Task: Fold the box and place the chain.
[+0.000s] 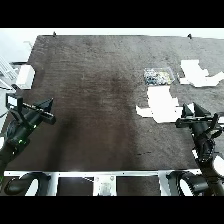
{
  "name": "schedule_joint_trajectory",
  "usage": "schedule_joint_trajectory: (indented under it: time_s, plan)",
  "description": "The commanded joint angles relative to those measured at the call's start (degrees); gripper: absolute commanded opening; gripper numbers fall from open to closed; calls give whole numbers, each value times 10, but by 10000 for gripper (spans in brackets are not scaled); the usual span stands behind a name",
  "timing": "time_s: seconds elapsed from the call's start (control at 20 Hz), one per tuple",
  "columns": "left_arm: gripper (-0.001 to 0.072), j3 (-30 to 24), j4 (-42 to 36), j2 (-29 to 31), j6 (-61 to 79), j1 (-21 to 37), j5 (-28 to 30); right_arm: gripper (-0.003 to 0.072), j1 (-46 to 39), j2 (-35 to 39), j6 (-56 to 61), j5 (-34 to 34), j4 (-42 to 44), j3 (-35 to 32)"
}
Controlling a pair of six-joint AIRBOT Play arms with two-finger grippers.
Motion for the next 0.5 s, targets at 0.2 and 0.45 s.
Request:
schedule_joint_trajectory:
  time_s: [0.2, 0.45]
  plan:
    - [22, 0, 0, 0, 0, 0, 0, 432, 0, -2, 14, -9, -11, 13]
    - [22, 0, 0, 0, 0, 0, 0, 435, -48, -109, 14, -106, -7, 114]
